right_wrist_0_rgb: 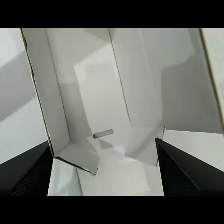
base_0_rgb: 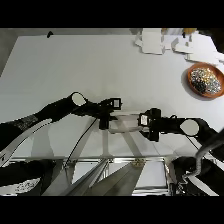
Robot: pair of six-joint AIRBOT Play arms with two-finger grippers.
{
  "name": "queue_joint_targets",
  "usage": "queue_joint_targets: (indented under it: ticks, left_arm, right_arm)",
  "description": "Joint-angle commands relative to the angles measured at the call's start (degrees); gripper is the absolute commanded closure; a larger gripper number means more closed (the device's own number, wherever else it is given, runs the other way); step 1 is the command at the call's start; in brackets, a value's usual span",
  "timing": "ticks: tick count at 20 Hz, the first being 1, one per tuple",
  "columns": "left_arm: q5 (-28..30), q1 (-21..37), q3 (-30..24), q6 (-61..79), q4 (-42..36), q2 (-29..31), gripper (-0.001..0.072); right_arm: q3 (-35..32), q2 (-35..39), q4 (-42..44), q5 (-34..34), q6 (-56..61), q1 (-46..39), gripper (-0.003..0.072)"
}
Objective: Fold the box and place the chain.
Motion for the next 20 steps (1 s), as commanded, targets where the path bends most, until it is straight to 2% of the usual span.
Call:
queue_joint_targets:
  ticks: [1,7,11,16,20]
  left_arm:
    - [-0.09,-0.02,-0.02,0.09,0.07,0.00,0.0698]
    - [-0.09,-0.02,-0.02,0.11,0.07,0.00,0.0698]
    - [-0.09,-0.02,-0.02,0.09,0.07,0.00,0.0698]
    - [-0.09,-0.02,-0.02,0.11,0.07,0.00,0.0698]
    - [-0.09,-0.02,-0.02,0.11,0.07,0.00,0.0698]
  right_arm:
    - [1.84,-0.70,1.09,2.40,-2.62,-1.22,0.0019]
    - [1.99,-1.36,1.88,1.99,-4.04,-1.44,0.0019]
    - [1.99,-5.46,6.99,3.30,-11.17,-5.57,0.0006]
    - [2.01,-9.68,17.29,6.97,-24.26,-9.11,0.0007]
    - [2.01,-14.10,18.67,8.00,-26.51,-9.16,0.0012]
